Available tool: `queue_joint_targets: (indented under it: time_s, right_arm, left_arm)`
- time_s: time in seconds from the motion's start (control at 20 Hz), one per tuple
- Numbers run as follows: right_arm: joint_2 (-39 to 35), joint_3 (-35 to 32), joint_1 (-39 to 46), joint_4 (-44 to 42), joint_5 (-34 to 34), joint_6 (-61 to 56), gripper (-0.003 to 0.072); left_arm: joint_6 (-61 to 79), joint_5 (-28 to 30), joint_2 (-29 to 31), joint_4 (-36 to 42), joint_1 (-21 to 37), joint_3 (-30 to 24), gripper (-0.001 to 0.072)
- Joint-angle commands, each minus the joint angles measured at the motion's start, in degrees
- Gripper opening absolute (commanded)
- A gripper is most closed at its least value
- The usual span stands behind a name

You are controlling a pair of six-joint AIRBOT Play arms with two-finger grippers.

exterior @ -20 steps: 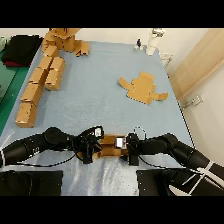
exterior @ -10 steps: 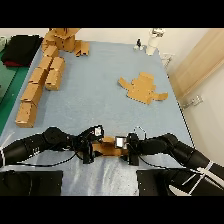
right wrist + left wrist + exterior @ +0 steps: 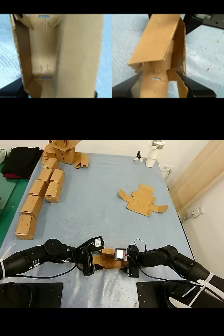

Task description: Fold the box.

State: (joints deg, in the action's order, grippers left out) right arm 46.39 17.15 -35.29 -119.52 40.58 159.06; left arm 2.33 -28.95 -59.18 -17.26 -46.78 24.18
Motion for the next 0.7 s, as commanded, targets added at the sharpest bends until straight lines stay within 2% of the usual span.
queue_joint_targets:
  time_s: [0.0,0.05,0.1,0.15,0.3,0.45,0.55,0.65]
  right_arm:
    - [-0.02,0.04,-0.07,-0.02,-0.02,0.0,0.0499]
    - [-0.02,0.04,-0.07,-0.02,0.0,0.0,0.0499]
    - [-0.02,0.04,-0.07,-0.02,0.0,0.0,0.0499]
    - [-0.02,0.04,-0.07,-0.02,-0.02,0.0,0.0499]
    - [-0.02,0.02,-0.07,-0.02,-0.02,-0.02,0.0499]
    - [-0.02,0.02,-0.07,-0.02,-0.02,0.0,0.0499]
    - [-0.02,0.02,-0.07,-0.02,-0.02,0.0,0.0499]
    - [-0.02,0.02,-0.07,-0.02,-0.02,0.0,0.0499]
  left_arm:
    - [-2.47,0.02,0.79,-5.7,0.09,0.04,0.0457]
    - [-4.39,-0.22,1.73,-10.29,0.09,0.04,0.0199]
    - [-7.52,-0.35,3.08,-15.47,0.09,0.04,0.0089]
    - [-13.2,-0.33,4.92,-20.35,0.11,0.04,0.004]
    - [-29.33,-2.14,11.76,-32.76,0.09,0.04,0.004]
    - [-44.76,-6.38,19.04,-41.16,0.11,0.04,0.004]
    - [-68.76,-8.68,22.1,-51.47,0.57,0.04,0.0013]
    - [-97.33,-14.53,22.84,-63.19,3.61,0.02,0.0013]
